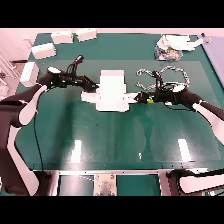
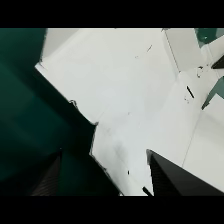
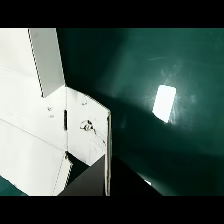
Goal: Fold the box and place the chain.
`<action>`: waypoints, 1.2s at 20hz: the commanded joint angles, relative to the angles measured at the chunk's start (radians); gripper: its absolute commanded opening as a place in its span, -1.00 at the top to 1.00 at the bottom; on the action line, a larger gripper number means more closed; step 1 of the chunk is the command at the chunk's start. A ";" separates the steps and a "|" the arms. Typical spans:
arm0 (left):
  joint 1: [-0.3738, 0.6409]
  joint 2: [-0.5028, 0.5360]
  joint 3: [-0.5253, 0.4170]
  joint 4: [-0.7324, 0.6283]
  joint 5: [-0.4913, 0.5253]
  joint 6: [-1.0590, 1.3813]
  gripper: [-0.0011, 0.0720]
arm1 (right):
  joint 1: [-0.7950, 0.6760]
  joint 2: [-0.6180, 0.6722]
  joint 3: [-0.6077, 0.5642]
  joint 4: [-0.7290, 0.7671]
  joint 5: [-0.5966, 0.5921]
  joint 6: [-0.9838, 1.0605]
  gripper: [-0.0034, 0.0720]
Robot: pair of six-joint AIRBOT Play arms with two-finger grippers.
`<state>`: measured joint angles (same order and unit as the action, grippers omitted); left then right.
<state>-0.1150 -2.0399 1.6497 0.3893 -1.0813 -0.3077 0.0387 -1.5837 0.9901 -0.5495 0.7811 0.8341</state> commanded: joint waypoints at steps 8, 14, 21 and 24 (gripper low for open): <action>-0.030 -0.025 0.006 -0.076 0.043 0.091 -0.34 | 0.002 0.000 0.000 0.000 0.001 0.000 0.90; -0.030 -0.026 0.006 -0.101 0.019 0.130 -0.15 | 0.002 0.000 0.000 0.000 0.001 0.000 0.90; -0.030 -0.026 0.006 -0.093 -0.030 0.169 0.01 | 0.005 0.000 0.000 0.000 0.001 0.000 0.90; -0.030 -0.026 0.006 -0.096 -0.032 0.187 0.34 | 0.005 0.000 0.000 0.000 0.001 0.000 0.90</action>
<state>-0.1448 -2.0647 1.6554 0.2951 -1.0973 -0.1421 0.0429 -1.5837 0.9901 -0.5495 0.7815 0.8341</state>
